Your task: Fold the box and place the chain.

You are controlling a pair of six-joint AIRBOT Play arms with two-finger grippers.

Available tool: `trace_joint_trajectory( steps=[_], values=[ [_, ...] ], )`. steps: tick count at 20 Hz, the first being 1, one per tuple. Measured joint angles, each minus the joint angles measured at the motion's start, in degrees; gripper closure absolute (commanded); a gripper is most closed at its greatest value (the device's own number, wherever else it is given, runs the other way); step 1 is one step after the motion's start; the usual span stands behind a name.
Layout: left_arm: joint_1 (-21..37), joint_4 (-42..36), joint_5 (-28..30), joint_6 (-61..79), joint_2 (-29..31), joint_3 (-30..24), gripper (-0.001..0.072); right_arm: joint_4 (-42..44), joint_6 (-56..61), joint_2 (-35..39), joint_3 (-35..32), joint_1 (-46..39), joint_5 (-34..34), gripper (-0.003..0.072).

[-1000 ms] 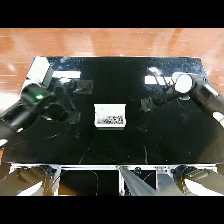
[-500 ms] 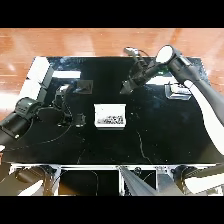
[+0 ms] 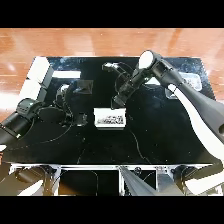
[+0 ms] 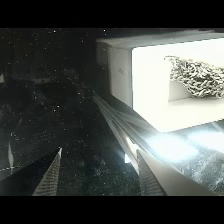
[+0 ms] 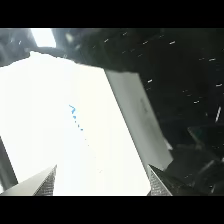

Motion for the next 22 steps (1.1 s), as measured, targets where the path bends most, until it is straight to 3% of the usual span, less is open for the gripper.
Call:
trace_joint_trajectory(
  steps=[11,22],
  values=[
    [1.44,5.51,3.15,0.04,0.0,-0.04,0.014,-12.81,1.99,0.63,-0.9,8.24,1.64,-0.0026],
    [5.22,7.63,4.09,0.46,0.37,-0.04,0.0141,-16.46,-1.53,3.48,-2.89,11.89,0.96,-0.0024]
  ],
)
